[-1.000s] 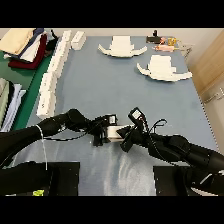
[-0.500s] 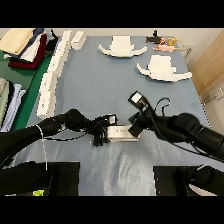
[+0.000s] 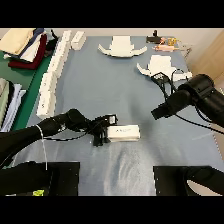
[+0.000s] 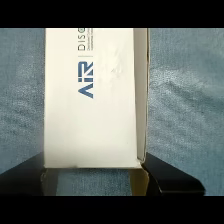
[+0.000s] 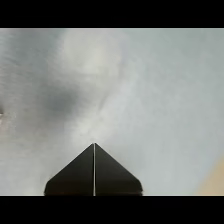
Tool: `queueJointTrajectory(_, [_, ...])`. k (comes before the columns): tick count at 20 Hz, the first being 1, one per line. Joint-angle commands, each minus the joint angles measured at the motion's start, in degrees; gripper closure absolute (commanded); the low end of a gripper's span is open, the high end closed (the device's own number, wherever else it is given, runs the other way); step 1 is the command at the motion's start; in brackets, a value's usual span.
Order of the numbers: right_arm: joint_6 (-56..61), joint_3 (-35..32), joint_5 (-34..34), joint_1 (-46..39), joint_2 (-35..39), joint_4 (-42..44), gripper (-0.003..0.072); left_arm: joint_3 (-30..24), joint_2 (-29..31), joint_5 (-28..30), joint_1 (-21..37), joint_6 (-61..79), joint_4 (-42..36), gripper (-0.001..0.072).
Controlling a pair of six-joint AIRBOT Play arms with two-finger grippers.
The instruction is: Fold the box.
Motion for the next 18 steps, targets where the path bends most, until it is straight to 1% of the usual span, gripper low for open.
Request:
queueJointTrajectory(1, [6.7,1.7,-7.4,-1.4,-2.9,0.8,0.0685,0.0,0.0,0.0,0.0,-0.3,0.0,0.0200])
queueJointTrajectory(5, [6.6,1.7,-7.4,-1.5,-2.9,1.1,0.0685,0.6,0.2,0.1,0.2,-0.8,0.0,0.0201])
queueJointTrajectory(7, [6.6,1.7,-7.4,-1.5,-2.9,1.1,0.0685,1.4,0.2,0.1,0.2,-3.6,0.2,0.0201])
queueJointTrajectory(12, [6.6,1.7,-7.4,-1.5,-2.9,1.1,0.0685,1.9,0.1,0.2,0.1,-3.5,4.6,0.0201])
queueJointTrajectory(18, [6.6,1.7,-7.4,-1.5,-2.9,1.1,0.0685,1.9,0.1,0.0,0.1,-3.7,4.5,0.0201])
